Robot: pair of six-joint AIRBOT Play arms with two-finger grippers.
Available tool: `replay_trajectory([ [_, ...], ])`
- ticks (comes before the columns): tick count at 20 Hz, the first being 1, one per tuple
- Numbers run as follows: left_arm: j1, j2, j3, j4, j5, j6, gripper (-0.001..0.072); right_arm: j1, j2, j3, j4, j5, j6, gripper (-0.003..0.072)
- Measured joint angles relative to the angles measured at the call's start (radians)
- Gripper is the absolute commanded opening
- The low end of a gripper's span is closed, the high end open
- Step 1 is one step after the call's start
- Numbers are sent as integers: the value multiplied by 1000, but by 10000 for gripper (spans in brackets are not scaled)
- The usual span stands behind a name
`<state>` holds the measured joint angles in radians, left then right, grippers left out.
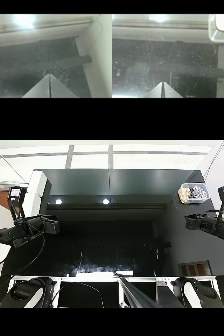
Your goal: Fold the box and place the chain.
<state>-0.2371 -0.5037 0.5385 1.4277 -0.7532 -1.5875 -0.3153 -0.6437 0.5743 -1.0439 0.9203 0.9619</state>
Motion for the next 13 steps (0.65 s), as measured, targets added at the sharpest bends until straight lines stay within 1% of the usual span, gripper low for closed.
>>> replay_trajectory([
  [13, 0, 5, -5, -4, -6, -16, 28, 0, 1, -2, -6, -5, -1, 37],
])
